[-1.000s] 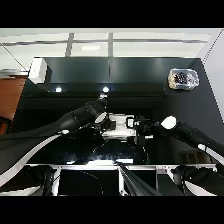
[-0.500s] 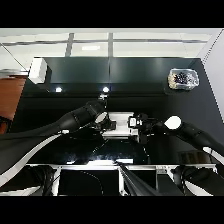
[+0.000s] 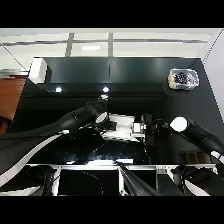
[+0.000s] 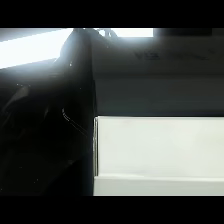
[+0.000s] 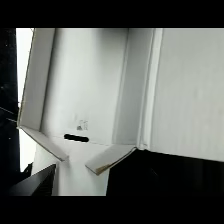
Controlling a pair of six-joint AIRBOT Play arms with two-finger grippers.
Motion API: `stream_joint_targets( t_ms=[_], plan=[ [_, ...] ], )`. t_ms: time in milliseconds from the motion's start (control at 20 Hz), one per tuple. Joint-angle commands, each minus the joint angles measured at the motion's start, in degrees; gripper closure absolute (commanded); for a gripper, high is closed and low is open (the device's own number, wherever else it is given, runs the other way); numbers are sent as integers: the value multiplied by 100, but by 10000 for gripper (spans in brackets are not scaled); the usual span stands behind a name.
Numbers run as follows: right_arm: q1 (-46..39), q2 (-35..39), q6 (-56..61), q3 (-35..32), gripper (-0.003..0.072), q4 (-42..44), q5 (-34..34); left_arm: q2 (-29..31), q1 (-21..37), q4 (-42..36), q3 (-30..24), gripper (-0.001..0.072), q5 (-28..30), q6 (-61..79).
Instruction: Fold the box and place the chain.
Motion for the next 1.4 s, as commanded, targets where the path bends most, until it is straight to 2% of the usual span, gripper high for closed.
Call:
stream_joint_targets(
  t_ms=[0, 150, 200, 250, 450, 500, 600, 650, 800, 1050, 1350],
  plan=[
    [2, 0, 20, -4, -17, 96, 59, 2, 0, 9, -4, 678, -44, -9],
    [2, -9, 514, -4, -14, 173, 105, 2, 0, 9, -4, 678, -44, -9],
    [2, -9, 745, -4, 120, 142, 116, 2, 0, 9, -4, 678, -44, -9],
    [4, -9, 953, -4, 155, 122, 144, 2, 0, 9, -4, 678, -42, -9],
    [4, -9, 1572, -4, 159, 125, 343, 2, 0, 9, -4, 678, -37, -9],
    [7, -9, 1676, -4, 309, 131, 361, 2, 0, 9, -4, 678, -37, -9],
    [37, -15, 1836, -4, 346, 131, 367, 2, 0, 9, -4, 678, -15, -9],
    [79, -28, 1915, -4, 387, 166, 365, 2, 0, 7, -4, 677, 4, -9],
    [289, -122, 1996, -4, 388, 503, 262, 2, 0, -9, -4, 678, 22, -9],
    [463, -262, 2061, -4, 388, 793, -348, 2, 0, -9, -4, 677, 22, -9],
    [494, -284, 2055, -4, 388, 1038, -407, 2, 0, -11, -4, 678, 48, -9]
  ],
)
